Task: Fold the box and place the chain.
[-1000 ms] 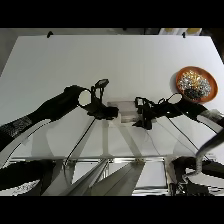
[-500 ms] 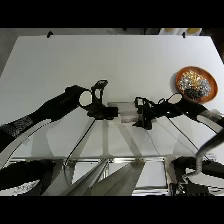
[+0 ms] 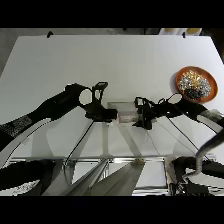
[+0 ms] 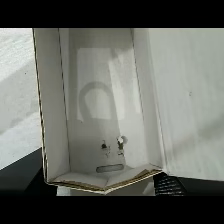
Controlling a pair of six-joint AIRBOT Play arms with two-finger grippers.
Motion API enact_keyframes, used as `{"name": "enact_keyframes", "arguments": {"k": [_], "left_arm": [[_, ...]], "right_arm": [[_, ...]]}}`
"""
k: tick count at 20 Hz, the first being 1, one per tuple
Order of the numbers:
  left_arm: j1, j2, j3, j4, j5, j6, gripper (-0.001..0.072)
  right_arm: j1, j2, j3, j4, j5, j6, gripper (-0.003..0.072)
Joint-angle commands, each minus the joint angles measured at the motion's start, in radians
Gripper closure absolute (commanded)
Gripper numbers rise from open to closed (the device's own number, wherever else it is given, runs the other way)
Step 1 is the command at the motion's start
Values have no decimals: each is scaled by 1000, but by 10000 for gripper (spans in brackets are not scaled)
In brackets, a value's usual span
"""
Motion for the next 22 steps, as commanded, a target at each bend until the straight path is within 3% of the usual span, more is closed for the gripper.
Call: {"name": "enact_keyframes", "arguments": {"k": [1, 8, 22], "left_arm": [[1, -1, 10, -13, -8, 2, 419], [-2, -23, 10, -45, 67, -12, 419], [-33, -25, 10, 161, 36, -253, 420]], "right_arm": [[1, 0, 1, 0, 0, -1, 288], [1, 0, 1, 0, 0, -1, 288], [1, 0, 1, 0, 0, -1, 288]]}}
